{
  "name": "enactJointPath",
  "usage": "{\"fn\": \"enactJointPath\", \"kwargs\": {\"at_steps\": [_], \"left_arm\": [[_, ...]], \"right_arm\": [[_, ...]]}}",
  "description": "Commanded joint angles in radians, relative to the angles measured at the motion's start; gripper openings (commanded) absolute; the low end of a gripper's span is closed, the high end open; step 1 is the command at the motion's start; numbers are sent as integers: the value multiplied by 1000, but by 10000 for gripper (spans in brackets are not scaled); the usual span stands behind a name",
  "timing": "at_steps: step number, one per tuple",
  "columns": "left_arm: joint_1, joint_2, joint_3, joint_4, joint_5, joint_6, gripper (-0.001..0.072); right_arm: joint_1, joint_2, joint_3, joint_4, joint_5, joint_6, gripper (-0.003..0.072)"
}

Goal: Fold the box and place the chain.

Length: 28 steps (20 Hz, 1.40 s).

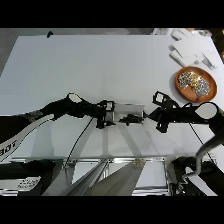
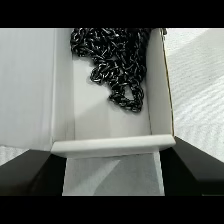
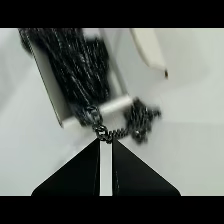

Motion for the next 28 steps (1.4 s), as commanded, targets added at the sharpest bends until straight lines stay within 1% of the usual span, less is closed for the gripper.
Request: {"fn": "enactJointPath", "kwargs": {"at_steps": [1, 4, 9, 11, 13, 14, 15, 17, 19, 20, 21, 22, 23, 24, 25, 28], "left_arm": [[1, 0, 1, 0, 0, 0, 203], [1, 0, 1, 0, 0, 0, 203], [1, 0, 0, 0, 0, 0, 203], [1, 0, 0, 0, 0, 0, 203], [1, 0, 1, 0, 0, 0, 203], [1, 0, 1, 0, 0, 0, 203], [1, 0, 1, 0, 0, 0, 203], [1, 0, 1, 0, 0, 0, 203], [1, 0, 1, 0, 0, 0, 203], [1, 0, 1, 0, 0, 0, 203], [1, 0, 1, 0, 0, 0, 203], [1, 0, 1, 0, 0, 0, 203], [1, 0, 1, 0, 0, 0, 203], [1, 0, 0, 0, 0, 0, 203], [1, 0, 1, 0, 0, 0, 203], [1, 0, 1, 0, 0, 0, 203]], "right_arm": [[1, 35, 0, 279, 31, 42, 20], [1, 35, 0, 472, 81, 40, 20], [1, 35, 0, 649, 137, 31, 20], [18, 35, 0, 744, 168, -13, 21], [52, 34, 0, 801, 158, -95, 21], [69, 32, 0, 784, 122, -106, 21], [85, 32, 0, 724, 65, -106, 21], [101, 28, 0, 547, -18, -71, 22], [100, 0, 0, 391, -54, 16, 22], [100, -22, 0, 340, -64, 61, 23], [100, -50, 0, 306, -70, 85, 47], [100, -76, 0, 303, -71, 90, 111], [100, -98, 0, 309, -69, 90, 191], [100, -105, 0, 315, -61, 90, 249], [100, -101, 0, 320, -57, 90, 261], [80, -49, 16, 303, -50, 90, 259]]}}
